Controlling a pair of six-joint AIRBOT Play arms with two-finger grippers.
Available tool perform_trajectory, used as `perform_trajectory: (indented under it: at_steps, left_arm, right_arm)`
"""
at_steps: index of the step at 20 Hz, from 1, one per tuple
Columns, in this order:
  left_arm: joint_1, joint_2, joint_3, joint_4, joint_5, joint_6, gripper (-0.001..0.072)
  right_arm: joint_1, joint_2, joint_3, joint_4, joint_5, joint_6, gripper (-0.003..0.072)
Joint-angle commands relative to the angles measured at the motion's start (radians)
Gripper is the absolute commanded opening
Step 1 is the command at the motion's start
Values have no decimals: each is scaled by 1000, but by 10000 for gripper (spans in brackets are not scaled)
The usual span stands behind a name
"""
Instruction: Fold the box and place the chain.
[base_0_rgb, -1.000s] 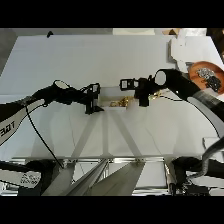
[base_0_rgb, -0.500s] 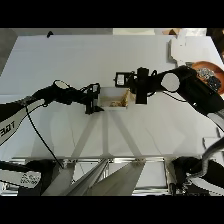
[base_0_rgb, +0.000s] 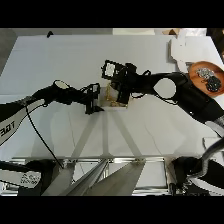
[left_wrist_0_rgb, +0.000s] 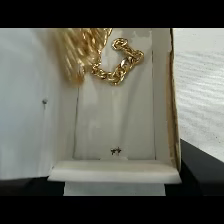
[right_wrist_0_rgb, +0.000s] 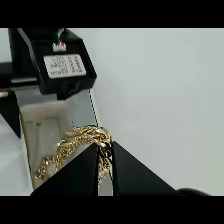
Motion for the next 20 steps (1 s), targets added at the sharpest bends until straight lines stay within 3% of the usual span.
perform_trajectory:
  at_steps: [1,5,9,10,12,13,20]
  left_arm:
    - [0,0,0,0,0,0,280]
    - [0,0,0,0,0,0,280]
    - [0,0,0,0,0,0,280]
    - [0,0,0,0,0,0,280]
    - [0,0,0,0,0,0,280]
    - [0,0,0,0,0,0,280]
    - [0,0,0,0,0,0,280]
  right_arm:
    - [9,-37,0,-27,16,109,12]
    - [9,-158,0,-188,78,308,12]
    - [9,-207,0,-192,92,328,12]
    - [9,-204,0,-192,96,328,44]
    - [9,-183,0,-191,106,328,375]
    - [9,-161,0,-192,106,327,414]
    - [-166,37,0,-192,160,129,415]
